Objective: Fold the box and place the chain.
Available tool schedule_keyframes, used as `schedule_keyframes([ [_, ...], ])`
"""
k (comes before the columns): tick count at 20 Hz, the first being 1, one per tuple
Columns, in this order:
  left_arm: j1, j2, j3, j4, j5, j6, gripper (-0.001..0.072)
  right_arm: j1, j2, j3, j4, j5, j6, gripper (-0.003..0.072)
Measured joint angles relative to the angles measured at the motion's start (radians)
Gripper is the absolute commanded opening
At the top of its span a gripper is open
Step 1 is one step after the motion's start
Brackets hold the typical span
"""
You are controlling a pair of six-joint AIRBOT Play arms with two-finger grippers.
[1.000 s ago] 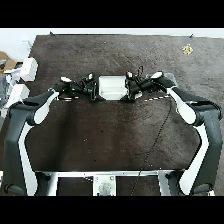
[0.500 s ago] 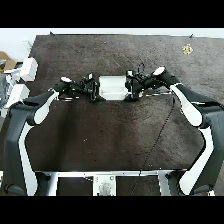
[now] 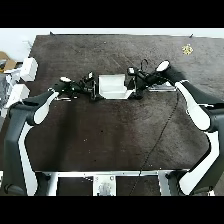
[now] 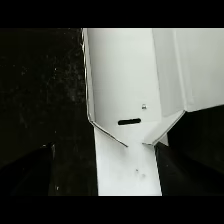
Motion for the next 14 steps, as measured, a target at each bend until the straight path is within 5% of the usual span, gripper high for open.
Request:
schedule_keyframes([
  [5, 0.001, 0.000, 0.000, 0.004, -0.007, -0.005, 0.0227, -0.011, 0.071, 0.000, -0.047, -0.002, 0.072, 0.0676],
  [6, 0.000, 0.000, 0.000, 0.010, -0.010, -0.007, 0.0227, -0.015, 0.082, 0.000, -0.030, 0.000, 0.079, 0.0572],
  [7, 0.000, 0.000, 0.000, 0.011, -0.011, -0.008, 0.0227, -0.020, 0.092, 0.000, -0.002, 0.007, 0.085, 0.0371],
  [10, 0.001, 0.000, 0.000, 0.020, -0.013, -0.015, 0.0227, -0.021, 0.105, -0.006, 0.111, 0.045, 0.092, 0.0137],
  [14, 0.001, 0.000, 0.000, 0.029, -0.013, -0.015, 0.0227, -0.012, 0.079, -0.017, 0.238, -0.006, 0.063, 0.0138],
])
